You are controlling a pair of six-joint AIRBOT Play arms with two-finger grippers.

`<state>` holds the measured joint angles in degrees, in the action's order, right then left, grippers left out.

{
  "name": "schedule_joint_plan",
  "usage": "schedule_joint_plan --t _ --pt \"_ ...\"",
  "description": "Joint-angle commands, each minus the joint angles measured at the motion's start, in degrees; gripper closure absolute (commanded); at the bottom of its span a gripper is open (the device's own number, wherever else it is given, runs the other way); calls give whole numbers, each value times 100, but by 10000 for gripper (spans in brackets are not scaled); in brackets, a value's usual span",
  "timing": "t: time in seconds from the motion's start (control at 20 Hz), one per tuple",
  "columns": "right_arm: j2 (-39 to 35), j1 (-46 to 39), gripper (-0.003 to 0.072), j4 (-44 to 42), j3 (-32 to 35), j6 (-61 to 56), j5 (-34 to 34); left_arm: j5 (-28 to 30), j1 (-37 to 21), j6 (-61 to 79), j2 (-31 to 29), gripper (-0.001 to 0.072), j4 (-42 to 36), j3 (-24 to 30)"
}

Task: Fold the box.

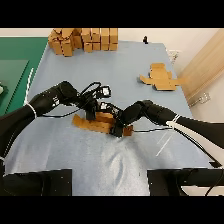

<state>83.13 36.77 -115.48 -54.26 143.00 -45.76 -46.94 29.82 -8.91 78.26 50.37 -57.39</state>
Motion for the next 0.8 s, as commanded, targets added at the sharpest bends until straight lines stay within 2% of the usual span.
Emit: schedule_joint_plan --t 0.0,0.05,0.45,0.75 --pt "-35 2 190 15 -9 -31 24 4 20 74 0 696 -31 -4" --pt "-68 2 123 15 -9 -55 31 2 20 72 0 695 -28 -4" --pt "-188 2 123 20 -7 -70 -35 0 20 57 -87 695 -28 -9" --pt "-129 0 124 173 -7 -68 -22 -22 7 50 -695 695 -26 -9"
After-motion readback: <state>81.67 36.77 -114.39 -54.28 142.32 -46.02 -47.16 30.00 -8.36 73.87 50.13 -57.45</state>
